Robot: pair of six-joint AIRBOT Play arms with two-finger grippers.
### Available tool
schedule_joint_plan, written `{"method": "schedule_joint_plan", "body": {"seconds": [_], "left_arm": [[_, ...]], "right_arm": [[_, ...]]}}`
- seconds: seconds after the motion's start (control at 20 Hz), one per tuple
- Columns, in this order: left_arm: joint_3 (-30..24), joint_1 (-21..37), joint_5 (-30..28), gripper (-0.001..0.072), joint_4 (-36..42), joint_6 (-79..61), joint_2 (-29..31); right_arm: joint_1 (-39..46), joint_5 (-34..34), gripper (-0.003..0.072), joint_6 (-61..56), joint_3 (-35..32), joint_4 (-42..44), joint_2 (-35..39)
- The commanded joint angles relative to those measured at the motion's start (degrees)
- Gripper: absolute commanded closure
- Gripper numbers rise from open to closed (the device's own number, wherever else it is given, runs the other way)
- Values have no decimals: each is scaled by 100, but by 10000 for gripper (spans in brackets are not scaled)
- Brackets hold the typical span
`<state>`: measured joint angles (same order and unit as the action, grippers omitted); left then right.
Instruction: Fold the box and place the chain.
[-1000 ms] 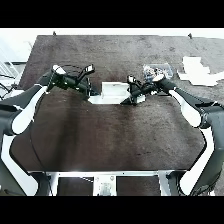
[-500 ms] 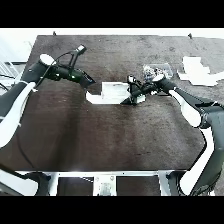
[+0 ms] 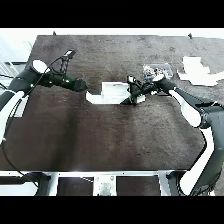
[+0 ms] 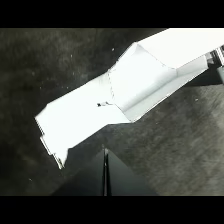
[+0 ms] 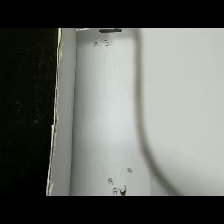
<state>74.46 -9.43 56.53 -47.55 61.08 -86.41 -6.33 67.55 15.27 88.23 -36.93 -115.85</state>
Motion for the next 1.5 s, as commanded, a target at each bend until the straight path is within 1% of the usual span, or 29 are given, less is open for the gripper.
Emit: {"method": "schedule_joint_plan", "body": {"seconds": [0.0, 0.2, 0.3, 0.35, 0.45, 0.6, 0.8, 1.0, 1.1, 1.25, 1.45], "left_arm": [[-116, 85, 57, 697, 63, 562, 44], [-116, 748, 516, 696, 501, 662, 33], [-120, 1001, 625, 696, 505, 903, 31], [-120, 1038, 629, 696, 509, 927, 33], [-120, 1036, 586, 696, 387, 973, -44], [-120, 1036, 605, 696, 437, 999, -439], [-118, 1036, 505, 696, 793, 804, -981], [-114, 1029, 442, 696, 984, 688, -1392], [-103, 1012, 387, 696, 1215, 588, -1563], [90, 699, 380, 696, 1266, 588, -1862], [345, 267, 208, 696, 1375, 671, -2203]], "right_arm": [[-2, 0, 151, -2, 0, 2, -4], [-2, -2, 151, 0, 0, 2, -4], [-2, 0, 151, -2, 0, 2, -4], [-2, 0, 152, 0, 0, 2, -4], [-2, 0, 151, -2, 0, 2, -4], [-2, 0, 151, -2, 0, 2, -4], [-2, 0, 151, 0, 0, 2, -4], [-2, 0, 151, 0, 0, 2, -4], [-2, 0, 151, 0, 0, 2, -4], [-2, 0, 151, 0, 0, 2, -4], [-2, 0, 151, 0, 0, 2, -4]]}}
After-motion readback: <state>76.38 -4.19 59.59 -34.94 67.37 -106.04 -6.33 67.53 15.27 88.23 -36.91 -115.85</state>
